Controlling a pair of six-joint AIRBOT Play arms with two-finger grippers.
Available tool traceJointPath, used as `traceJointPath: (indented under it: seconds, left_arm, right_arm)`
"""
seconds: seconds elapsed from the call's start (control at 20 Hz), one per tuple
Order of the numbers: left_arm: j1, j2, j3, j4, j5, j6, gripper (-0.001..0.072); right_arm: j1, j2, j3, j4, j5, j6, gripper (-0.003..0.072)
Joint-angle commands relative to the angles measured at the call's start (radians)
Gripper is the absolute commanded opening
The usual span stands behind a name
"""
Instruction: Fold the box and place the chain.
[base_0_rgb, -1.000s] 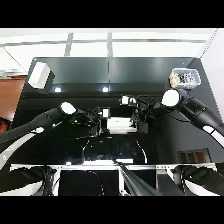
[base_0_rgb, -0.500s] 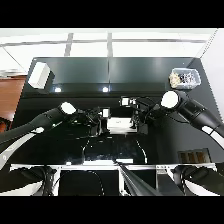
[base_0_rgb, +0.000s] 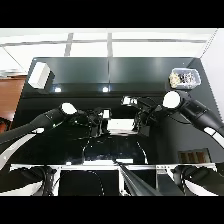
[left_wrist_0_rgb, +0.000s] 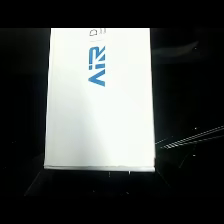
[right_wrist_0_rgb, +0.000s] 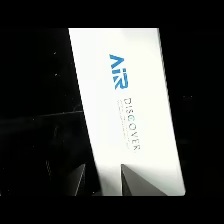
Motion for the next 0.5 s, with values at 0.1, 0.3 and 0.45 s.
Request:
traceJointPath:
  seconds: [0.1, 0.3, 0.45]
  left_arm:
    - [0.001, 0.0, 0.0, 0.0, 0.002, 0.003, 0.033]
    - [0.001, 0.0, 0.0, 0.0, 0.002, 0.003, 0.033]
    - [0.001, 0.0, 0.0, 0.0, 0.002, 0.003, 0.033]
  right_arm:
    - [0.0, 0.065, 0.003, 0.006, -0.036, 0.267, 0.0266]
    - [0.003, 0.064, -0.079, 0.27, -0.101, 0.5, 0.0015]
    - [-0.003, 0.04, -0.174, 0.468, -0.294, 0.502, 0.0015]
